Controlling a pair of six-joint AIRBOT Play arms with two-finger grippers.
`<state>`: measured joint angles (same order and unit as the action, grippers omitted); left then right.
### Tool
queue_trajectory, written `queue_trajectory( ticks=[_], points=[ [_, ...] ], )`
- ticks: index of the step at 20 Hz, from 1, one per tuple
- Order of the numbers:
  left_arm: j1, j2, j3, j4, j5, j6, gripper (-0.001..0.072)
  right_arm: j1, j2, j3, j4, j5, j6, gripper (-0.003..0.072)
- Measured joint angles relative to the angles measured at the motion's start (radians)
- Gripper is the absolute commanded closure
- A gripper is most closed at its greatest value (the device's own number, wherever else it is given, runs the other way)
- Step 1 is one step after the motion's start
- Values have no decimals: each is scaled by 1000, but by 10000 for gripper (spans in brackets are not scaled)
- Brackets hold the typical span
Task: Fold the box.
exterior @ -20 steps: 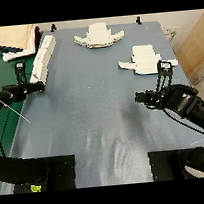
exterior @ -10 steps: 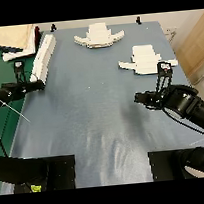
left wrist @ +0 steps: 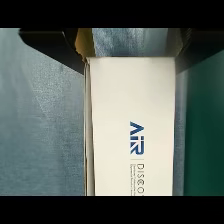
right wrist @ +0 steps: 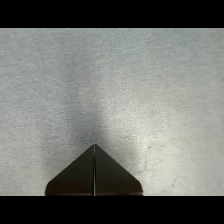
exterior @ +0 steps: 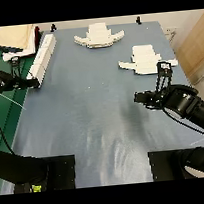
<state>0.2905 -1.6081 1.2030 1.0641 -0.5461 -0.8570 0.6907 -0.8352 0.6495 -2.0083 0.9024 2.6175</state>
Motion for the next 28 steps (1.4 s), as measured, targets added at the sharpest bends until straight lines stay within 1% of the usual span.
queue_trajectory(
  ticks=[4, 6, 10, 14, 16, 21, 22, 23, 28],
  points=[
    [-40, -70, 95, 28, -16, -35, 260, 0, 0, 0, 0, -2, 0, 684],
    [-54, -88, 129, 32, -2, -42, 260, 0, 0, 0, 0, -2, 0, 684],
    [-63, -129, 201, 37, 42, -52, 260, 0, 0, 0, 0, -2, 0, 684],
    [-66, -190, 280, 36, 26, -86, 261, 0, 0, 0, 0, -2, 0, 684],
    [-66, -211, 301, 35, 13, -98, 261, 0, 0, 0, 0, -3, 0, 684],
    [-66, -238, 320, 35, 2, -109, 258, 0, 0, 0, 0, -3, 0, 684],
    [-66, -241, 321, 35, -3, -109, 210, 0, 0, 0, 1, -3, 0, 684],
    [-66, -242, 322, 35, -3, -110, -11, 0, 0, 0, 2, -3, 0, 684],
    [-65, -246, 333, 35, -19, -107, -11, 0, 0, 0, 9, -3, 0, 684]
  ],
)
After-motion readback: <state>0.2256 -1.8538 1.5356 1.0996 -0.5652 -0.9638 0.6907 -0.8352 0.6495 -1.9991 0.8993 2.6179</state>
